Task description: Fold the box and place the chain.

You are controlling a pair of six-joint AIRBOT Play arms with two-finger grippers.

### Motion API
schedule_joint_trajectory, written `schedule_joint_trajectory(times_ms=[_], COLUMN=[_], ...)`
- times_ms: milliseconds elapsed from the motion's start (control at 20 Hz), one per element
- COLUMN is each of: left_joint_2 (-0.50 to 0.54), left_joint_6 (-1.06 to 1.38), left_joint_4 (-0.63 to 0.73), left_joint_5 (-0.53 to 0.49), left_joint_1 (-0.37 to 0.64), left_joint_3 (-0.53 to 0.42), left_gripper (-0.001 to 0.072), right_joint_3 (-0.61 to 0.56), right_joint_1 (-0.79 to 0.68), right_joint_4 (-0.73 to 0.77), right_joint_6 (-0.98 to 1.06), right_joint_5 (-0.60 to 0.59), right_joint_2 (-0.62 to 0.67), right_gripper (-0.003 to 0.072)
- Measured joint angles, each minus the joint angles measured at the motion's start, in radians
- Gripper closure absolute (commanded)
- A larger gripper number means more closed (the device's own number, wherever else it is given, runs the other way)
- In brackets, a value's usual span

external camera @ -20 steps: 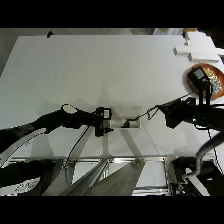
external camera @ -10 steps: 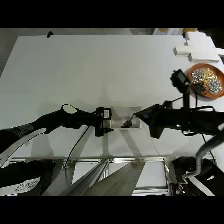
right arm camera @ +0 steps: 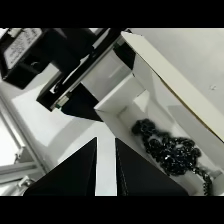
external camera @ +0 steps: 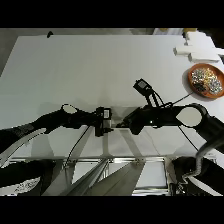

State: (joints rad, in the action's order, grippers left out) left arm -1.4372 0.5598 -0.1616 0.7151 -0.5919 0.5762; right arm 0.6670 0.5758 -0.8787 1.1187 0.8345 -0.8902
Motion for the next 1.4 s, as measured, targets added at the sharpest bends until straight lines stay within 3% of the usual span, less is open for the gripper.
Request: schedule_joint_trajectory(times_ms=[100, 150, 250, 400, 600, 650, 750, 1400], left_joint_2=[0.0, 0.0, 0.0, 0.0, 0.0, 0.0, 0.0, 0.0], left_joint_6=[0.0, 0.0, 0.0, 0.0, 0.0, 0.0, 0.0, 0.0], left_joint_4=[0.0, 0.0, 0.0, 0.0, 0.0, 0.0, 0.0, 0.0], left_joint_5=[0.0, 0.0, 0.0, 0.0, 0.0, 0.0, 0.0, 0.0], left_joint_1=[0.0, 0.0, 0.0, 0.0, 0.0, 0.0, 0.0, 0.0], left_joint_3=[0.0, 0.0, 0.0, 0.0, 0.0, 0.0, 0.0, 0.0], left_gripper=[0.0636, 0.0636, 0.0636, 0.0636, 0.0636, 0.0636, 0.0636, 0.0636], right_joint_3=[0.041, 0.074, 0.142, 0.204, 0.229, 0.227, 0.214, 0.139], right_joint_1=[-0.031, -0.058, -0.126, -0.244, -0.386, -0.415, -0.454, -0.499], right_joint_4=[-0.008, -0.014, -0.044, -0.161, -0.425, -0.467, -0.524, -0.609], right_joint_6=[0.003, 0.003, 0.007, 0.068, 0.278, 0.312, 0.357, 0.434], right_joint_5=[0.031, 0.06, 0.121, 0.183, 0.253, 0.268, 0.282, 0.188], right_joint_2=[-0.012, -0.016, -0.021, -0.028, -0.08, -0.102, -0.148, -0.365], right_gripper=[0.0574, 0.064, 0.0673, 0.0673, 0.0671, 0.0597, 0.0363, 0.0361])
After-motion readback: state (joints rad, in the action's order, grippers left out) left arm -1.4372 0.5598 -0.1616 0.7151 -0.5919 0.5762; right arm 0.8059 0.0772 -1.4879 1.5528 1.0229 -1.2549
